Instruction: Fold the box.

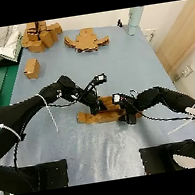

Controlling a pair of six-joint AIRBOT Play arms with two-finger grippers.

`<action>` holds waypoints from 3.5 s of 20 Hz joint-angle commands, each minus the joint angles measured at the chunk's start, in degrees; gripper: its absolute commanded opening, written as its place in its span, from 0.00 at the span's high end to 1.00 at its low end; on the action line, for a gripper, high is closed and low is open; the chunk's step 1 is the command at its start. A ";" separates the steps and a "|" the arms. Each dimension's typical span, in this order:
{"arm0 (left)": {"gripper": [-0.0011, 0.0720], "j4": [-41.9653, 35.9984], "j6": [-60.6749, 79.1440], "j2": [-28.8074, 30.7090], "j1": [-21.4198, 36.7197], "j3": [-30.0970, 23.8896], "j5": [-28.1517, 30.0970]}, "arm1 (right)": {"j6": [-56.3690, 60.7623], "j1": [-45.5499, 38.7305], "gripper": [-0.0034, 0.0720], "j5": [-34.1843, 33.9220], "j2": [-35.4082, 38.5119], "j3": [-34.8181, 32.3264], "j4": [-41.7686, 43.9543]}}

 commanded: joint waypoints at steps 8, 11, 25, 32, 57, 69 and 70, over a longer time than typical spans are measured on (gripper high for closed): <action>0.97 -0.02 -0.02 -0.02 0.07 -0.02 0.00 | 0.00 0.04 0.07 0.26 -0.02 0.04 -0.04; 0.97 -1.20 -0.02 -0.02 0.07 -0.02 1.75 | 0.00 0.04 0.03 0.28 -0.04 0.04 -0.04; 0.97 -1.29 -0.02 -0.02 0.07 -0.02 1.62 | -1.42 0.04 0.26 1.79 -0.04 0.04 -0.07; 0.20 -1.27 -3.17 0.00 0.20 0.00 1.64 | -1.42 0.04 0.26 1.79 -0.02 0.04 -0.07; 0.97 -8.09 -43.39 11.61 6.32 -6.69 -9.27 | -1.42 0.04 0.26 1.75 0.02 0.04 -0.13; 0.97 -8.31 -43.65 -1.90 5.09 -3.54 2.99 | -1.42 0.04 0.26 1.75 0.02 0.04 -0.31; 0.97 -8.28 -43.56 -2.62 4.68 -3.54 3.13 | -1.42 0.04 0.26 1.75 0.02 0.04 -0.31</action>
